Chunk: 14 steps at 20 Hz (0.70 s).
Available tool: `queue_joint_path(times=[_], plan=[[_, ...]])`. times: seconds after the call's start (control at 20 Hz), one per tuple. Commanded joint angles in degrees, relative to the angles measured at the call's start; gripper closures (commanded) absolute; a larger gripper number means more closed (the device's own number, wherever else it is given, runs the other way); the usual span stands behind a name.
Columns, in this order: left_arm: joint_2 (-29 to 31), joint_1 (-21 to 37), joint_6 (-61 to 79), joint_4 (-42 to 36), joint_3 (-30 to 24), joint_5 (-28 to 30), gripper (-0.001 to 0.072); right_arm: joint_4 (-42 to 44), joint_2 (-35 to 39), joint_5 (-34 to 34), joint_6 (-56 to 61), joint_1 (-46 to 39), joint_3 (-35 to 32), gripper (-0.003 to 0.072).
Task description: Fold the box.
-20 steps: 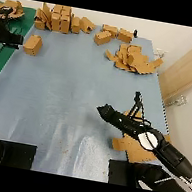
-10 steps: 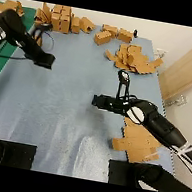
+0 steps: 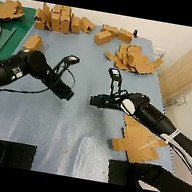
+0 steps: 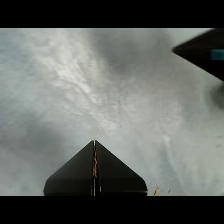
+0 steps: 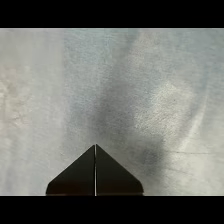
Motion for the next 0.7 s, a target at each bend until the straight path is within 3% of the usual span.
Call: queue_joint_path(times=[0.0, 0.2, 0.65], plan=[[0.52, -4.87, -2.60, 0.17, -1.25, 2.73, 0.0698, 0.35, -0.90, 0.57, -0.85, 0.22, 0.22, 0.0685], [0.52, -5.11, -2.67, -0.22, -1.25, -0.76, 0.0698, 0.44, -0.85, 1.03, -0.85, 0.09, 0.22, 0.0686], [0.52, -5.11, -2.67, -0.24, -1.22, -0.85, 0.0698, 0.44, -0.85, 1.03, -0.85, 0.09, 0.22, 0.0686]])
